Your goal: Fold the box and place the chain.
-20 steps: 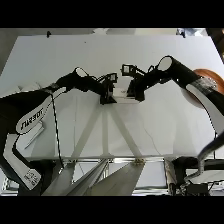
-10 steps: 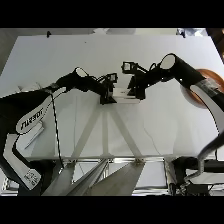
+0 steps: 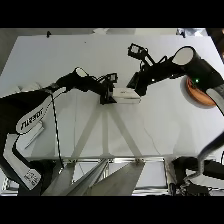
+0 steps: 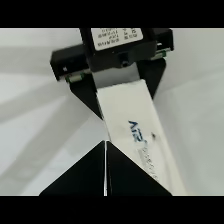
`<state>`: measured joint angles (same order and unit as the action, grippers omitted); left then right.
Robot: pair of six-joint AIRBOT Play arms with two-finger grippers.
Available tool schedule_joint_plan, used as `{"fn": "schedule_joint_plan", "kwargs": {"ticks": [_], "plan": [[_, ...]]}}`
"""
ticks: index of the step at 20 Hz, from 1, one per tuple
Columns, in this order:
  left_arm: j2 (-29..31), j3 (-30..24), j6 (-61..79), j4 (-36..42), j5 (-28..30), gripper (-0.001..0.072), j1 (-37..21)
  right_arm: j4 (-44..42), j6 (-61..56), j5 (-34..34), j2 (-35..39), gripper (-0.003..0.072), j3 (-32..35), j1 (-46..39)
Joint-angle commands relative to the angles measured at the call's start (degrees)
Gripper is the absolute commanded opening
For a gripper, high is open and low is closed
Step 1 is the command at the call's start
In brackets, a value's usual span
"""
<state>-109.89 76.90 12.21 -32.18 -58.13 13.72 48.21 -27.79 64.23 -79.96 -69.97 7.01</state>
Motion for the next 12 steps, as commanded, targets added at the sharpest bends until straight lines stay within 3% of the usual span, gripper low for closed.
{"fn": "schedule_joint_plan", "kwargs": {"ticks": [1,6,12], "plan": [[0.0,0.0,0.0,0.0,0.1,0.0438,0.0,-9.8,-3.9,-2.4,-3.4,0.0014,3.0,0.0],[0.0,0.0,0.0,0.0,0.1,0.0438,0.0,-13.5,-7.6,-7.6,-12.9,0.0013,4.2,0.1],[0.0,0.0,0.0,0.0,0.1,0.0438,0.0,-10.4,-8.5,-8.9,-14.3,0.0013,4.2,0.1]]}}
